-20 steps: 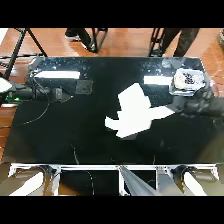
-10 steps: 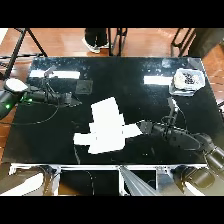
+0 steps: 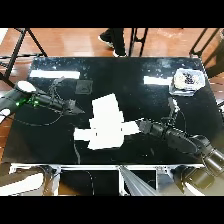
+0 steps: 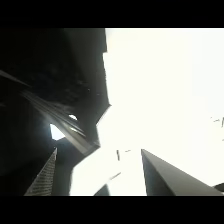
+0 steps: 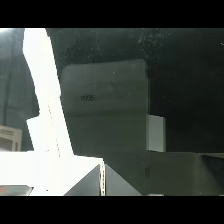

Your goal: Fold the box and place the chain.

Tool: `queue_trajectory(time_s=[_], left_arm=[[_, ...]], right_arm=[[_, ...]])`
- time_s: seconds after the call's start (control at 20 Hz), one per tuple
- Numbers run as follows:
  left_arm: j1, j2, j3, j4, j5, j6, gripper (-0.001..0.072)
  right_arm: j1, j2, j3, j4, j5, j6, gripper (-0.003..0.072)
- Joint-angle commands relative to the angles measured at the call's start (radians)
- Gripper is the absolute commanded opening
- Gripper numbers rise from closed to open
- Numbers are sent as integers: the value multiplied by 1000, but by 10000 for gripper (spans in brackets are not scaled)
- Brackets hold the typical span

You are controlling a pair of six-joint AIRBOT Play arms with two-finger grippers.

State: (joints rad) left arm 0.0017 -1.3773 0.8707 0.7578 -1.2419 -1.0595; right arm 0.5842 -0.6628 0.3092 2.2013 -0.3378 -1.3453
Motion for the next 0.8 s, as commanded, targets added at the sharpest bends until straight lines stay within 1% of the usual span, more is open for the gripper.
queue_trajectory(time_s=[0.0, 0.1, 0.4, 0.5, 0.65, 0.75], left_arm=[[0, -76, 0, -111, -27, 70, 635], [0, -107, 0, -115, -35, 76, 635], [-26, -200, 0, -130, -155, 153, 635], [-38, -228, 0, -135, -151, 167, 635], [-37, -262, 0, -192, -138, 203, 635], [-42, -284, 0, -289, -159, 299, 635]], right_arm=[[34, 0, -1, -26, -6, 2, 16], [68, 0, -1, -52, 5, 3, 16], [77, 0, -1, -56, 32, 3, 16], [77, 0, -1, -56, 42, 3, 16], [77, 0, -1, -56, 46, 3, 16], [77, 0, -1, -56, 46, 3, 16]])
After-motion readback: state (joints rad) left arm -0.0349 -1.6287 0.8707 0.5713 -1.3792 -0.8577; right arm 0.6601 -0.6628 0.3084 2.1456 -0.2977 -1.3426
